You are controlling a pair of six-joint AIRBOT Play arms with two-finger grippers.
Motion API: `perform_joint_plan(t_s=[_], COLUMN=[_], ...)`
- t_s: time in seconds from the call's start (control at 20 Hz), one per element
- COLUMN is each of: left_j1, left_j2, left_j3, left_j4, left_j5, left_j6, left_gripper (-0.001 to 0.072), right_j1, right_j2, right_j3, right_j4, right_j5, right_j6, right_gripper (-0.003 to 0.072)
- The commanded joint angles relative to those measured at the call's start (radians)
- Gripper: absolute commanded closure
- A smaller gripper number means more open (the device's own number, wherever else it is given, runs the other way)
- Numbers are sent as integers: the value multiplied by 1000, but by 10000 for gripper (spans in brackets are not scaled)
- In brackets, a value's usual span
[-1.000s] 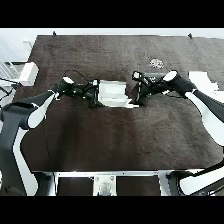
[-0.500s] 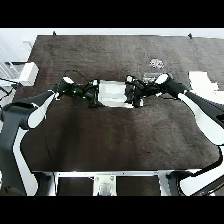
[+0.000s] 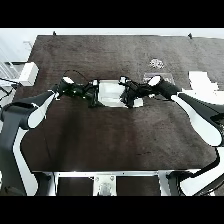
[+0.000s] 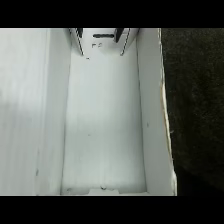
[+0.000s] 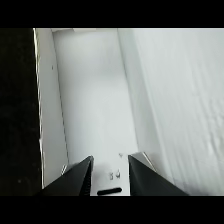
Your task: Fold the box and place the chain.
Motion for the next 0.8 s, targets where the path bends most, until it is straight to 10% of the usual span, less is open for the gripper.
perform_joint_plan(t_s=[0.0, 0.15, 0.3, 0.55, 0.6, 0.7, 0.75], left_j1=[1, 0, 0, 0, 0, 0, 0], left_j2=[0, 0, 0, 0, 0, 0, 0], left_j3=[0, 0, 0, 0, 0, 0, 0], left_j4=[0, 0, 0, 0, 0, 0, 0], left_j5=[0, 0, 0, 0, 0, 0, 0], left_j6=[0, 0, 0, 0, 0, 0, 0], left_gripper=[411, 411, 412, 411, 411, 412, 411], right_j1=[19, 6, -1, -3, -5, -16, -24], right_j2=[-14, -18, -18, -16, -13, 5, 16], right_j3=[-1, -1, -1, -1, -1, -1, -1], right_j4=[5, 5, 5, -21, -51, -126, -156], right_j5=[-61, -67, -66, -45, -27, 35, 70], right_j6=[0, 1, 1, 8, 15, 49, 86], right_gripper=[394, 360, 114, 115, 209, 662, 678])
